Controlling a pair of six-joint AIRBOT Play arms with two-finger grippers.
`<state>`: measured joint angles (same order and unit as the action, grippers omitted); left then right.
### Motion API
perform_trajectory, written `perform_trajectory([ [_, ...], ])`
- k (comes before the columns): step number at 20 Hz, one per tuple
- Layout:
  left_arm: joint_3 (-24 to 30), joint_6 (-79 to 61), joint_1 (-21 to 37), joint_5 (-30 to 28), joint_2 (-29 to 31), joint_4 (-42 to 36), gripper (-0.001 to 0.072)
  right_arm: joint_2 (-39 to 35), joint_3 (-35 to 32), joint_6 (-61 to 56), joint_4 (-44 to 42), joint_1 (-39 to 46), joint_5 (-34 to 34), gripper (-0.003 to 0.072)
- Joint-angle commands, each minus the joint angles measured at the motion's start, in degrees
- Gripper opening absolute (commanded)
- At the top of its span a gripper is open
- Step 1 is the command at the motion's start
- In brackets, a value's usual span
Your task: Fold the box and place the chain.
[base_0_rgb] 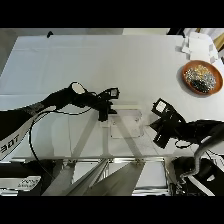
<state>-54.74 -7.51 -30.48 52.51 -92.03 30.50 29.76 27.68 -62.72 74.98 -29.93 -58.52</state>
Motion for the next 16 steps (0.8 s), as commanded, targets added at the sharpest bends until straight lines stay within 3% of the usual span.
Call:
perform_trajectory([
  [1,0.0,0.0,0.0,0.0,0.0,0.0,0.0011,0.0,0.0,0.4,-0.5,-0.1,-2.6,0.0019],
  [3,0.0,0.0,0.0,0.0,0.0,0.0,0.0011,0.3,0.0,4.9,-0.9,-0.1,-2.5,0.0022],
  [4,0.0,0.0,0.0,0.0,0.0,0.0,0.0011,0.8,-0.3,8.3,-1.7,-0.1,-2.4,0.0063],
  [7,0.0,0.0,0.0,0.0,0.0,0.0,0.0011,4.2,-1.7,19.0,-3.2,-0.1,-2.3,0.0222],
  [9,0.0,0.0,0.0,0.0,0.0,0.0,0.0011,7.2,-1.7,24.1,-2.9,-0.1,-2.0,0.0408],
  [11,0.0,0.0,0.0,0.0,0.0,0.0,0.0011,9.8,-1.8,25.8,-3.6,0.5,-1.2,0.0537],
  [16,0.0,0.0,0.0,0.0,0.0,0.0,0.0011,11.8,-3.6,25.8,-1.6,1.1,2.7,0.0547],
])
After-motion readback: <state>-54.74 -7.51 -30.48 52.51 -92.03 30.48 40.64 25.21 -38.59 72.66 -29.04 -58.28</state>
